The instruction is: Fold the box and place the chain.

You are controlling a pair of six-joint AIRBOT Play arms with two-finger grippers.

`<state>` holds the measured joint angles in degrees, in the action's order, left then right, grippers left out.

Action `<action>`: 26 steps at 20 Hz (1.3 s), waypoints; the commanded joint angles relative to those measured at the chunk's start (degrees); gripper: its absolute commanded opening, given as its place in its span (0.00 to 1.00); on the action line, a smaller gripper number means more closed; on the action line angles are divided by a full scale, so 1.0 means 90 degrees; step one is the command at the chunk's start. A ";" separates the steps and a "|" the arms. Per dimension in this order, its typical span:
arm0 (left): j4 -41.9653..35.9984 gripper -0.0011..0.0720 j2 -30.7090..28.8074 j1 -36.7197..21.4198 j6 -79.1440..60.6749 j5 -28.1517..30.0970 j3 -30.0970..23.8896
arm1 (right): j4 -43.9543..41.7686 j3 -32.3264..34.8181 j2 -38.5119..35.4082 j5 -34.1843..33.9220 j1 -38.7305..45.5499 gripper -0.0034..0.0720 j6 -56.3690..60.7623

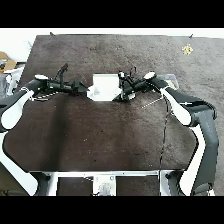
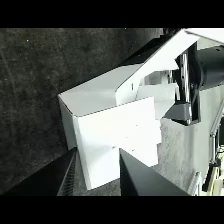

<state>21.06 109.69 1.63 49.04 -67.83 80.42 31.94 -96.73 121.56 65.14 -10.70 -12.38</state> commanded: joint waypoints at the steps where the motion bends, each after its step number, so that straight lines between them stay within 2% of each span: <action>1: 0.0260 0.41 -0.0005 0.0175 0.0121 0.0024 0.0211 | -0.0002 0.0002 0.0002 0.0002 -0.0005 0.63 0.0000; 11: 0.2897 0.41 -0.0005 0.1066 0.2181 0.0328 0.1494 | -0.0002 0.0000 0.0002 0.0000 -0.0005 0.63 0.0000; 15: 0.3672 0.41 -0.0002 0.1404 0.2749 0.0486 0.1698 | -0.0002 0.0002 0.0002 0.0000 -0.0005 0.63 0.0000; 22: 0.4262 0.41 -0.0002 0.1770 0.3621 0.0872 0.1698 | -0.0002 0.0002 0.0002 0.0000 -0.0005 0.63 0.0000; 26: 0.5654 0.41 0.0005 0.2176 0.5059 0.0913 0.1834 | -0.0005 0.0000 0.0002 0.0000 -0.0005 0.63 0.0000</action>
<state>62.89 109.69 18.94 85.67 -60.27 96.03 31.92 -96.73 121.58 65.14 -10.70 -12.40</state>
